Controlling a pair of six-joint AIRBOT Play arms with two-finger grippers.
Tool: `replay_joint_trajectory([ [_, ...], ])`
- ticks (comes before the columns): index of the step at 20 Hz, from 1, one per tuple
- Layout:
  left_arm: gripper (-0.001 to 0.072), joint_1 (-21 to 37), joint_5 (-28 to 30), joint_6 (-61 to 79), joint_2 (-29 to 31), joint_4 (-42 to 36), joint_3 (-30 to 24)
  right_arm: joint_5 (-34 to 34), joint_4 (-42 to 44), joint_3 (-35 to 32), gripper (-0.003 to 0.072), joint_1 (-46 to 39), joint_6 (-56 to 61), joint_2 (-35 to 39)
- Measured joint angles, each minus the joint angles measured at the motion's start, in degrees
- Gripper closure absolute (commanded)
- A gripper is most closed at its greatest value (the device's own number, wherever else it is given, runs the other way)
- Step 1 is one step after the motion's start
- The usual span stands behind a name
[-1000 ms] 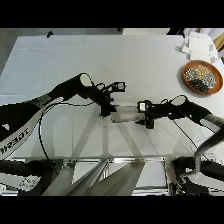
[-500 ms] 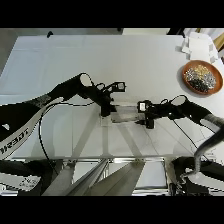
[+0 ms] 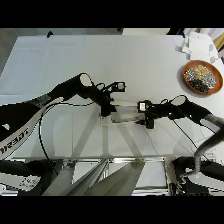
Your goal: Fold the box and place the chain.
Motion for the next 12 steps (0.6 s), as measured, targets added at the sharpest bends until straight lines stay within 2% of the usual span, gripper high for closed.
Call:
replay_joint_trajectory([
  [1,0.0675,0.00,-0.04,0.00,0.00,-0.04,0.00,0.00,0.00,0.00,0.0275,0.00,0.00,0.00],
  [2,0.0523,0.00,-0.13,-0.02,0.00,-0.17,0.00,0.00,0.00,0.00,0.0275,0.00,-0.02,0.00],
  [4,0.0163,0.00,0.02,0.00,0.15,-0.57,0.02,-0.09,0.07,0.00,0.0275,0.00,0.02,0.00],
  [6,0.0137,0.00,0.42,0.28,0.81,-0.48,0.02,-0.24,0.09,0.00,0.0275,0.02,-0.04,0.00],
  [12,0.0138,0.02,0.33,-0.33,6.25,5.38,0.09,-0.11,0.02,0.00,0.0275,0.04,-0.11,-0.02],
])
